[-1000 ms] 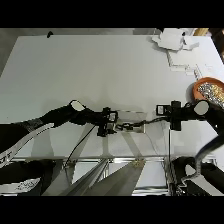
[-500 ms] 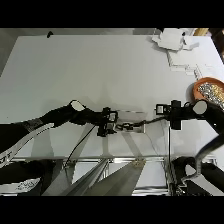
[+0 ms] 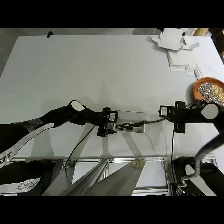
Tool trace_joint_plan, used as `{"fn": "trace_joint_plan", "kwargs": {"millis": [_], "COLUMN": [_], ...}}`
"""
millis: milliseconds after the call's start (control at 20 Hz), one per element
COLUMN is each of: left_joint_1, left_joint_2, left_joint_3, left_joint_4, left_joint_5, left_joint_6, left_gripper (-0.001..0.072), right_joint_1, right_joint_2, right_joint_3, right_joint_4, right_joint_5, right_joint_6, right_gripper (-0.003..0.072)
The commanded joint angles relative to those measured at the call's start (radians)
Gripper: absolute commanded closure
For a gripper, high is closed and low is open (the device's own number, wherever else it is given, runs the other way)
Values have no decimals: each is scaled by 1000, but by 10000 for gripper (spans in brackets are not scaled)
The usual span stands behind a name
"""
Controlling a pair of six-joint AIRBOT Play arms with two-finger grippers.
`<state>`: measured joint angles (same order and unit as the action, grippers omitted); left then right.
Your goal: Fold the box and place the chain.
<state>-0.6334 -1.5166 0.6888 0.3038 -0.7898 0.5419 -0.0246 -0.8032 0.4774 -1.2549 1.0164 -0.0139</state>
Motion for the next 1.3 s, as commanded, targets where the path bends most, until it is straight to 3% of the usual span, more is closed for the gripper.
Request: {"fn": "trace_joint_plan", "kwargs": {"millis": [0, 250, 550, 700, 850, 950, 1000, 1150, 1250], "left_joint_1": [0, 0, 0, 0, 0, 0, 0, 0, 0], "left_joint_2": [0, 0, 0, 0, 0, 0, 0, 0, 0], "left_joint_3": [0, 0, 0, 0, 0, 0, 0, 0, 0], "left_joint_4": [0, 0, 0, 0, 0, 0, 0, 0, 0], "left_joint_5": [0, 0, 0, 0, 0, 0, 0, 0, 0], "left_joint_6": [0, 0, 0, 0, 0, 0, 0, 0, 0], "left_gripper": [395, 395, 395, 395, 395, 395, 395, 395, 395], "right_joint_1": [30, 268, 558, 644, 663, 663, 663, 637, 580], "right_joint_2": [169, 264, 211, 108, -12, -66, -73, -25, 46], "right_joint_3": [-1, -4, -18, -18, -18, -18, -17, -8, 9], "right_joint_4": [146, 420, 500, 530, 529, 525, 513, 427, 332], "right_joint_5": [153, 137, -271, -388, -414, -419, -420, -415, -337], "right_joint_6": [45, 61, 205, 205, 208, 236, 235, 236, 236], "right_gripper": [672, 671, 671, 671, 666, 566, 553, 507, 507]}}
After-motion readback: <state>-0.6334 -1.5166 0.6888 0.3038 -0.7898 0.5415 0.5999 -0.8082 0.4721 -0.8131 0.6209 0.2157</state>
